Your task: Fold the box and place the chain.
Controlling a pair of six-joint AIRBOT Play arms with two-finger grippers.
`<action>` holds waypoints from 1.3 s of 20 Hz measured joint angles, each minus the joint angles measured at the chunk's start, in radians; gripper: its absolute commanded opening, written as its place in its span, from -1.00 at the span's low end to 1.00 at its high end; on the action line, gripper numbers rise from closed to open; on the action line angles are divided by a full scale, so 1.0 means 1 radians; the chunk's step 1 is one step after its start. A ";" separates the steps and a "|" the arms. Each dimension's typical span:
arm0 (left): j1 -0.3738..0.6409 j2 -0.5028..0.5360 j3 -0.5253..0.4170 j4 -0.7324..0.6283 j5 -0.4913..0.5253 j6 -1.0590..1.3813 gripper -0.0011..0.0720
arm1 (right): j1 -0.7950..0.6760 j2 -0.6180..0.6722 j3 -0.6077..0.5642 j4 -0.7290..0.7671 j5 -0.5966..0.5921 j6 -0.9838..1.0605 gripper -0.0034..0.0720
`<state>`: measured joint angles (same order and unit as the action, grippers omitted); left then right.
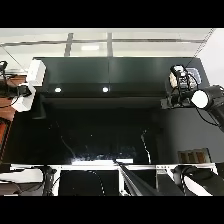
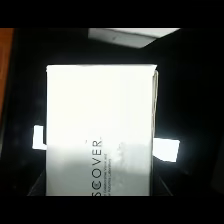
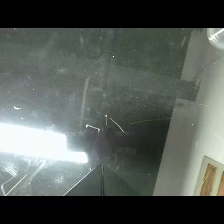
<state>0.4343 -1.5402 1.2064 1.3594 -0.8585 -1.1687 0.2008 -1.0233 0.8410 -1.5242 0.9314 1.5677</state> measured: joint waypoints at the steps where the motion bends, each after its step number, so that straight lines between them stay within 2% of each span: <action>1: -0.005 -0.019 0.014 -0.016 0.015 0.018 -0.03 | 0.000 0.000 0.000 0.002 0.003 0.000 -0.89; 4: -0.015 -0.058 0.036 -0.056 0.049 0.047 -0.03 | 0.000 0.000 0.000 0.004 0.006 0.000 -0.89; 5: -0.016 -0.068 0.040 -0.063 0.060 0.055 0.21 | 0.000 0.000 0.000 0.006 0.006 0.000 -0.89; 6: -0.018 -0.078 0.042 -0.071 0.071 0.056 0.90 | 0.000 0.000 0.000 0.006 0.006 0.000 -0.89; 7: -0.019 -0.085 0.044 -0.077 0.085 0.060 0.99 | 0.000 0.000 0.000 0.006 0.006 0.000 -0.89; 11: -0.021 -0.096 0.086 -0.085 0.075 0.063 0.99 | 0.000 0.000 0.000 0.006 0.007 0.000 -0.89; 13: -0.022 -0.089 0.154 -0.085 -0.011 0.061 0.98 | 0.000 0.000 0.000 0.006 0.008 0.000 -0.89; 14: -0.022 -0.082 0.201 -0.085 -0.065 0.045 0.77 | 0.000 0.000 0.000 0.006 0.012 0.000 -0.89; 15: -0.022 -0.075 0.248 -0.085 -0.126 0.021 0.13 | 0.000 0.000 0.000 0.006 0.023 0.000 -0.89; 16: -0.022 -0.066 0.297 -0.086 -0.194 -0.022 -0.82 | 0.000 0.000 0.000 0.006 0.047 0.000 -0.89; 17: -0.023 -0.056 0.338 -0.093 -0.256 -0.072 -0.90 | -0.001 0.000 0.000 0.006 0.080 -0.001 -0.89; 19: -0.036 -0.033 0.393 -0.114 -0.396 -0.151 -0.91 | -0.002 0.000 0.000 0.005 0.147 -0.001 -0.89; 21: -0.070 0.010 0.396 -0.132 -0.491 -0.193 -0.91 | -0.003 0.000 0.000 0.015 0.190 -0.001 -0.89; 22: -0.100 0.047 0.370 -0.130 -0.511 -0.209 -0.91 | -0.002 0.000 0.000 0.031 0.197 -0.002 -0.89; 24: -0.187 0.170 0.250 -0.103 -0.450 -0.234 -0.91 | 0.012 0.005 -0.011 0.056 0.151 -0.026 -0.89; 26: -0.298 0.343 0.048 -0.066 -0.286 -0.263 -0.91 | 0.036 0.012 -0.037 0.076 0.013 -0.058 -0.89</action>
<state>0.1364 -1.1976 1.2541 1.2934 -1.1450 -1.4315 0.2371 -1.0115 0.8040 -1.4483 0.9440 1.5101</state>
